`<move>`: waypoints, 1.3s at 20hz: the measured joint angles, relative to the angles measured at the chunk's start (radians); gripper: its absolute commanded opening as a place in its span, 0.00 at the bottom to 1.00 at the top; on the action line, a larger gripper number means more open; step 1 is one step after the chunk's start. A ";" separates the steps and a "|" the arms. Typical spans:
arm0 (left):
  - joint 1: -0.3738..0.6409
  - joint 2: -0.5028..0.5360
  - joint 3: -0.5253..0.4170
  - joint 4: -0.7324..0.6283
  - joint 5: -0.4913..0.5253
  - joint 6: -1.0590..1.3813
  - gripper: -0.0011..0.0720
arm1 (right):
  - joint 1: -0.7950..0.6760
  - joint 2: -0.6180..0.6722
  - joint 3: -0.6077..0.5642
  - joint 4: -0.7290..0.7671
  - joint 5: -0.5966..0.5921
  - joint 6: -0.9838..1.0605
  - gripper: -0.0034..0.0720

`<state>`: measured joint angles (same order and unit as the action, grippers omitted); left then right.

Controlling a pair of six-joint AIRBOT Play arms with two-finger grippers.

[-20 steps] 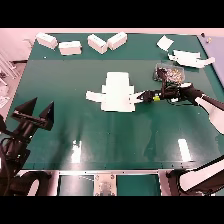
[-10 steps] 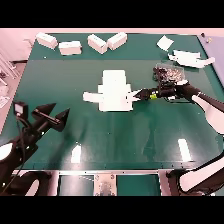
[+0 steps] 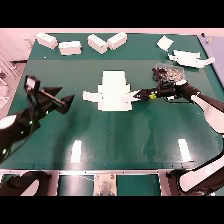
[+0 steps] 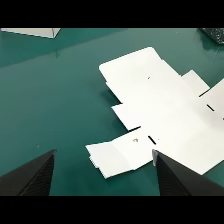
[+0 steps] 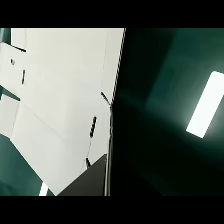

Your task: Fold the box and place the chain.

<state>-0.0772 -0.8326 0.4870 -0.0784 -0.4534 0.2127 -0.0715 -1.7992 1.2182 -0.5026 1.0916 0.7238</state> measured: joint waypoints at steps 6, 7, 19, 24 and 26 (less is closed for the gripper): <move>0.000 -0.393 0.307 0.127 -0.097 -0.145 0.96 | 0.000 0.000 0.000 -0.026 0.000 0.007 0.05; 0.000 -0.459 0.367 0.176 -0.128 -0.203 0.96 | 0.000 0.000 0.000 -0.028 0.000 0.008 0.05; -0.003 -0.961 0.949 0.563 -0.486 -0.789 0.96 | 0.000 0.000 0.000 -0.033 -0.003 0.009 0.05; -0.003 -1.125 1.140 0.610 -0.630 -0.949 0.96 | 0.000 0.000 0.000 -0.034 -0.003 0.009 0.05; -0.003 -1.189 1.212 0.615 -0.674 -1.005 0.96 | 0.000 0.000 0.000 -0.034 -0.003 0.009 0.05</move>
